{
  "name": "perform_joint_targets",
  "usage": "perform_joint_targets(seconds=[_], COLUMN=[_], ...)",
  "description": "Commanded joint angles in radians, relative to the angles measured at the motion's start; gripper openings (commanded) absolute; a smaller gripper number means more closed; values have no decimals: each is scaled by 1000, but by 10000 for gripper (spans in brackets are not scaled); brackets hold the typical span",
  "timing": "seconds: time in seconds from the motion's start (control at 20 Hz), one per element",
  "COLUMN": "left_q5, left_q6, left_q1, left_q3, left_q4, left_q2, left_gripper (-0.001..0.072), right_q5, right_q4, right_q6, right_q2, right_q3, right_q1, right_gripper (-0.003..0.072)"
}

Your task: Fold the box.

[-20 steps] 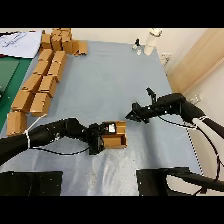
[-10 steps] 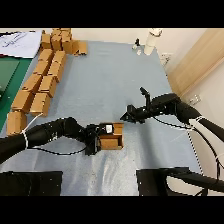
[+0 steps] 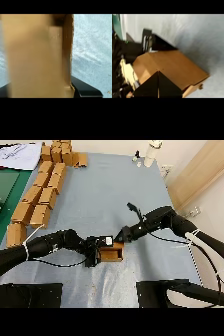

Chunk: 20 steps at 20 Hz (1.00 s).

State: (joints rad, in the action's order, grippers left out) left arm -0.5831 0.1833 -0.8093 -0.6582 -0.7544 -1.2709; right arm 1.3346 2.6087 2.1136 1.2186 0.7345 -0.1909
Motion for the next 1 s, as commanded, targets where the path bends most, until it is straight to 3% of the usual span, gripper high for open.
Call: perform_joint_targets(seconds=[0.0, 0.5, 0.7, 0.95], left_q5=[-1, -1, -1, -1], left_q6=[0, 0, 0, 0], left_q1=[1, 0, 0, -1], left_q3=[1, 1, 1, 1], left_q4=[-1, -1, -1, -1], left_q2=[-1, -1, -1, -1], left_gripper=[510, 510, 510, 510], right_q5=[92, -164, -317, -449], right_q4=[-14, -104, -247, -477], right_q6=[71, 184, 154, 80], right_q2=[-27, -186, -250, -304], right_q3=[-30, -98, -161, -158], right_q1=[-70, -127, -306, -448], right_gripper=[1, 1, 1, 1])
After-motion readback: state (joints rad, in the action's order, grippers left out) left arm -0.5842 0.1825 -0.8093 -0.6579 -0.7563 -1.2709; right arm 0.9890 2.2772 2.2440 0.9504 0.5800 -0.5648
